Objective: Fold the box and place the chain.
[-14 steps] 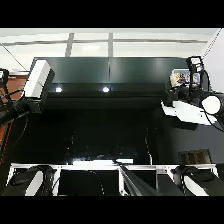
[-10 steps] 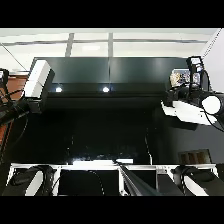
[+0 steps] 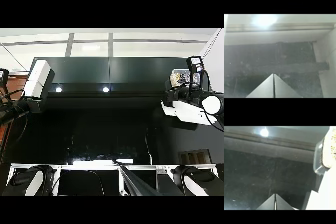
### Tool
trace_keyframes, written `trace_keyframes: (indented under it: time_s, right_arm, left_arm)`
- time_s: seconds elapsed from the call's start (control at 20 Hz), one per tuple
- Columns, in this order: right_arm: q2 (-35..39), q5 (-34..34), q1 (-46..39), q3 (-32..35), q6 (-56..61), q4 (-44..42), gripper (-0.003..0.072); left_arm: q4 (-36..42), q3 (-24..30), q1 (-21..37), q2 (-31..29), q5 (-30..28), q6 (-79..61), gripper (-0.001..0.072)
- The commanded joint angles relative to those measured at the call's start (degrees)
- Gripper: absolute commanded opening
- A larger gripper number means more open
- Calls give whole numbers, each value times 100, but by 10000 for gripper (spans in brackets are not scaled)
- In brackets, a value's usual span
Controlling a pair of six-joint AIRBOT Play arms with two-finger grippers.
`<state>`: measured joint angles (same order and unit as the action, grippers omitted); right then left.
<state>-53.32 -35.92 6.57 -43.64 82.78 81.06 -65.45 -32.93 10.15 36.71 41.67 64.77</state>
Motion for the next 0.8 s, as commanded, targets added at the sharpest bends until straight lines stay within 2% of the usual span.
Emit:
trace_keyframes:
  time_s: [0.0,0.1,0.15,0.3,0.35,0.4,0.45,0.5,0.6,0.7,0.75]
  right_arm:
    - [0,-2,-2,2,2,-2,19]
    - [0,63,-2,2,13,-109,19]
    - [-13,389,0,2,11,-382,19]
    - [-31,1740,0,2,11,-1777,19]
    - [-74,2129,-2,2,11,-2039,20]
    - [-144,2339,-4,2,7,-2039,91]
    - [-243,2317,-39,2,7,-1934,462]
    - [-361,2072,-79,0,-15,-1764,720]
    - [-505,1019,-358,-208,37,-870,720]
    - [-533,-190,-1193,-697,798,686,719]
    - [-540,-466,-1733,-914,1091,1384,718]
  left_arm:
    - [160,2,-2,-2,-245,0,32]
    - [205,4,-4,-2,-245,0,32]
    - [205,9,-2,4,-282,-2,33]
    - [520,9,-4,201,-938,2,36]
    - [785,7,-9,352,-1139,-2,127]
    - [1032,0,-20,533,-1220,-9,491]
    - [1145,0,-81,713,-1266,-7,705]
    - [1152,-15,-173,887,-1231,-9,710]
    - [1010,-118,-339,1106,-920,-208,710]
    - [874,-227,-363,1145,-533,-328,710]
    - [798,-247,-356,1141,-444,-326,710]
